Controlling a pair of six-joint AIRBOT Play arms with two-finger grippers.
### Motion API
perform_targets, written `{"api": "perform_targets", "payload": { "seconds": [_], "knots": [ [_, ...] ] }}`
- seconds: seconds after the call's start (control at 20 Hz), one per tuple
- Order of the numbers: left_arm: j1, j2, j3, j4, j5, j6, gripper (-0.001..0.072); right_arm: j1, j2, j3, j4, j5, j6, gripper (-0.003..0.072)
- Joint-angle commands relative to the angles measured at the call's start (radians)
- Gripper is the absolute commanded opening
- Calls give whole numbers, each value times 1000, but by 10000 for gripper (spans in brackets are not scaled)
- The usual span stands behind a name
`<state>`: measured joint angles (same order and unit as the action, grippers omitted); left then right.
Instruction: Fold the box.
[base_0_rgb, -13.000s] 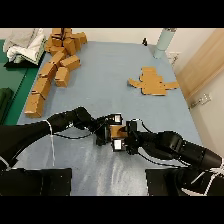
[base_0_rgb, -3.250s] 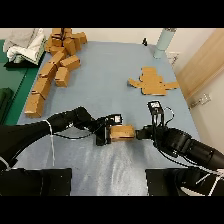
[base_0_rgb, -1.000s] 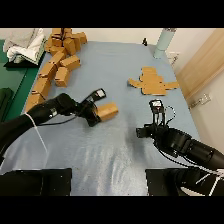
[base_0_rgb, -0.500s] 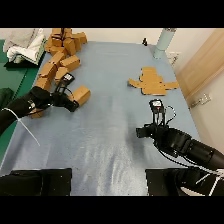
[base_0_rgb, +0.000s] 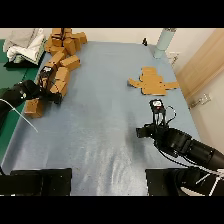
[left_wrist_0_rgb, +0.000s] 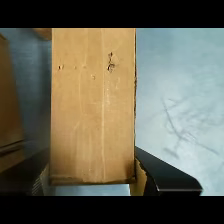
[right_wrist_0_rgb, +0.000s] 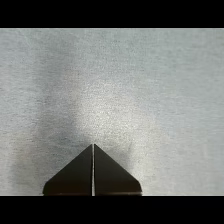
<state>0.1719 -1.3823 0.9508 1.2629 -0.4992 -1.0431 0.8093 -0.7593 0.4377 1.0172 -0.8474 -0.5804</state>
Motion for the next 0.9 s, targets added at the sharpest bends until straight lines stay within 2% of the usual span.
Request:
{"api": "perform_targets", "payload": {
  "seconds": [0.0, 0.25, 0.7, 0.75, 0.8, 0.85],
  "knots": [
    [16, -66, 61, 82, -4, -147, 486, 0, -1, 0, 0, 0, 1, 8],
    [16, -143, 64, 76, 26, -155, 486, 0, -1, 0, 1, 0, 1, 8],
    [15, -143, 64, 76, 17, -155, 488, 0, -1, 0, 1, 0, 5, 8],
    [15, -143, 64, 76, 17, -155, 552, 0, -1, 0, 1, 0, 5, 8],
    [15, -143, 64, 76, 15, -157, 706, 0, -1, 0, 1, 0, 5, 8],
    [15, -143, 64, 76, 2, -156, 706, 0, -1, 0, 1, 0, 5, 8]
  ]
}}
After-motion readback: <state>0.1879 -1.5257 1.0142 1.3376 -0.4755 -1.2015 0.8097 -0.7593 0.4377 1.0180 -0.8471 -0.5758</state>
